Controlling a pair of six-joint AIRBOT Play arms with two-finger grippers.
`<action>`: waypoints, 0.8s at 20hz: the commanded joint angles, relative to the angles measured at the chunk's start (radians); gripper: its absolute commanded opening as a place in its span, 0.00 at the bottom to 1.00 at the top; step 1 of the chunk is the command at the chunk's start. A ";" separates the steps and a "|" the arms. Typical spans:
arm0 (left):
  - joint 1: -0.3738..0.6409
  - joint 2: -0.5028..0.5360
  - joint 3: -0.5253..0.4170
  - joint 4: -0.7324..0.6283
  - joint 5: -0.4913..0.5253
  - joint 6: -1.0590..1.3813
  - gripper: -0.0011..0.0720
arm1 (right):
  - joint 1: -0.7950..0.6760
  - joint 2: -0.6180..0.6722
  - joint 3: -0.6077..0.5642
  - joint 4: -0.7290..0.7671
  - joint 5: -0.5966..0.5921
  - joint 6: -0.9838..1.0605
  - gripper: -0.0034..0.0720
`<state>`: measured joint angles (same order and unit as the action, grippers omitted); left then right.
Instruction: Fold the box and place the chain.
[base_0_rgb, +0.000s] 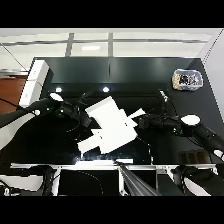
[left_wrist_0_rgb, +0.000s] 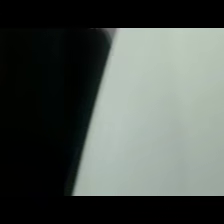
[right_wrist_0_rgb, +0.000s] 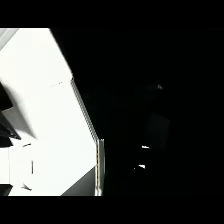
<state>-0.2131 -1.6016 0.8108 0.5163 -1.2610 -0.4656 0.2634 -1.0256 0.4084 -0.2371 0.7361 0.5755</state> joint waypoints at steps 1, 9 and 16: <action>-0.003 -0.001 0.002 0.002 0.029 0.002 0.39 | 0.000 0.001 -0.001 0.000 0.000 0.000 0.11; -0.003 0.000 0.013 0.007 -0.058 0.018 0.06 | -0.094 0.006 0.010 -0.007 0.041 0.000 0.98; -0.047 0.100 0.137 0.106 0.024 0.035 0.05 | -0.419 0.047 0.215 -0.421 0.363 -0.001 0.98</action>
<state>-0.2337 -1.5486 0.9020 0.5804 -1.2858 -0.4480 -0.0677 -0.9897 0.5583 -0.4679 0.9924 0.5751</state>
